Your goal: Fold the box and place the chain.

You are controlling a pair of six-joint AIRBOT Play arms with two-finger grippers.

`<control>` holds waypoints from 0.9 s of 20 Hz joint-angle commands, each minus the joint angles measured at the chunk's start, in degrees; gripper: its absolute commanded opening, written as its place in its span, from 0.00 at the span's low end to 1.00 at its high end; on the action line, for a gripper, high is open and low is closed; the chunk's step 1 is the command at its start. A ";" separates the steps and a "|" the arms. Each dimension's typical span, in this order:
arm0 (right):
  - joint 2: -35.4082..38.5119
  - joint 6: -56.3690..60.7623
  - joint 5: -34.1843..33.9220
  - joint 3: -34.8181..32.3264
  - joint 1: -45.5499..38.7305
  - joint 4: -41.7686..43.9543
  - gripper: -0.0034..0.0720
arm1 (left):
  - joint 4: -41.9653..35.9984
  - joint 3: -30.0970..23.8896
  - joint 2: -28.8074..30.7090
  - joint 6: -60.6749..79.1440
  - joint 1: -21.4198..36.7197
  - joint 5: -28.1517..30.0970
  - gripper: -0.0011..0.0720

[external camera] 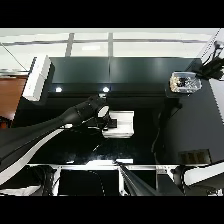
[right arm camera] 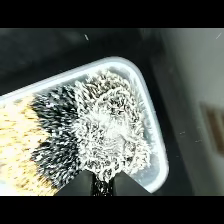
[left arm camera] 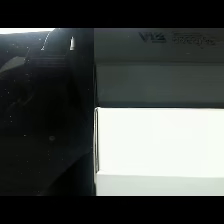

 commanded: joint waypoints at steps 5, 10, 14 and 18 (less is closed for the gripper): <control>16.70 -5.03 -6.73 0.61 0.02 5.44 0.06 | 0.02 0.04 0.00 0.00 0.07 0.13 0.06; 23.67 -9.20 -6.36 7.26 0.02 15.56 0.06 | 0.02 0.04 0.00 0.00 0.04 0.17 0.06; 26.21 -15.02 -1.60 12.00 0.02 29.97 0.06 | 0.02 0.04 0.00 0.00 0.07 0.17 0.06; 30.01 -22.53 11.04 11.13 0.04 41.13 0.06 | 0.02 0.04 0.00 0.00 0.07 0.20 0.06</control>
